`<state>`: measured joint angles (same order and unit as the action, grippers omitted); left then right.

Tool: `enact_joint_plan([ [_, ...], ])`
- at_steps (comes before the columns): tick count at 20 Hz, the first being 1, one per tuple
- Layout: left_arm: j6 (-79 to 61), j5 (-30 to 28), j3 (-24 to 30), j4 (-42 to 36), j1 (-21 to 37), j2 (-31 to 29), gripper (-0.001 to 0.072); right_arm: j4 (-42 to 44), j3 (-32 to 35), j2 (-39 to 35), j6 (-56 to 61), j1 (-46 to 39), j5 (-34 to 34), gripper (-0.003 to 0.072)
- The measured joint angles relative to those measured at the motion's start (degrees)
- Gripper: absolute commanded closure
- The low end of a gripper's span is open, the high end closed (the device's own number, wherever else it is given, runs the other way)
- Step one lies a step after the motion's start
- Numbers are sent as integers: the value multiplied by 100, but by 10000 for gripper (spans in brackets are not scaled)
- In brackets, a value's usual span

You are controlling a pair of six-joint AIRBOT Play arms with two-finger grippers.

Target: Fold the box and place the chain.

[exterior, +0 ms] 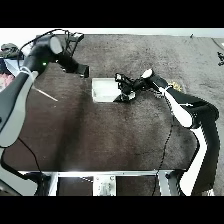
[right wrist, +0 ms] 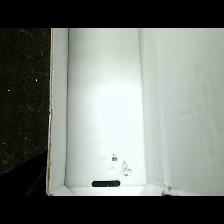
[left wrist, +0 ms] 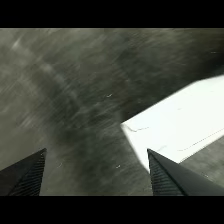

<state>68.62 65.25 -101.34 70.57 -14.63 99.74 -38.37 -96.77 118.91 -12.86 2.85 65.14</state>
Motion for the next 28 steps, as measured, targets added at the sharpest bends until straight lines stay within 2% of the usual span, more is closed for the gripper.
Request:
enact_joint_plan([
  [3,-2135,-459,994,-1773,426,-131,0,0,0,0,0,0,0,249],
  [5,-3296,-721,1552,-2524,616,-170,-1,0,0,0,0,0,0,249],
  [7,-4037,-925,1915,-2940,693,-188,-1,0,0,0,0,2,0,249],
  [10,-4603,-1086,2135,-3451,774,-208,1,2,0,0,0,2,0,249],
  [13,-5095,-1062,2229,-3766,811,-188,1,0,0,0,0,2,0,249],
  [15,-5392,-1075,2236,-3895,922,-122,115,2,0,0,0,7,0,249],
  [18,-5665,-929,2022,-4009,1174,190,114,2,0,0,0,7,0,249],
  [22,-6358,-114,1508,-4203,1366,857,111,0,0,0,0,7,0,249],
  [23,-6771,87,1434,-4286,1384,992,84,0,0,0,0,7,0,249],
  [24,-7219,262,1379,-4350,1392,1110,-11,0,0,0,0,7,0,249],
  [28,-8424,662,1296,-4472,1333,1440,-11,0,0,0,0,7,0,249],
])
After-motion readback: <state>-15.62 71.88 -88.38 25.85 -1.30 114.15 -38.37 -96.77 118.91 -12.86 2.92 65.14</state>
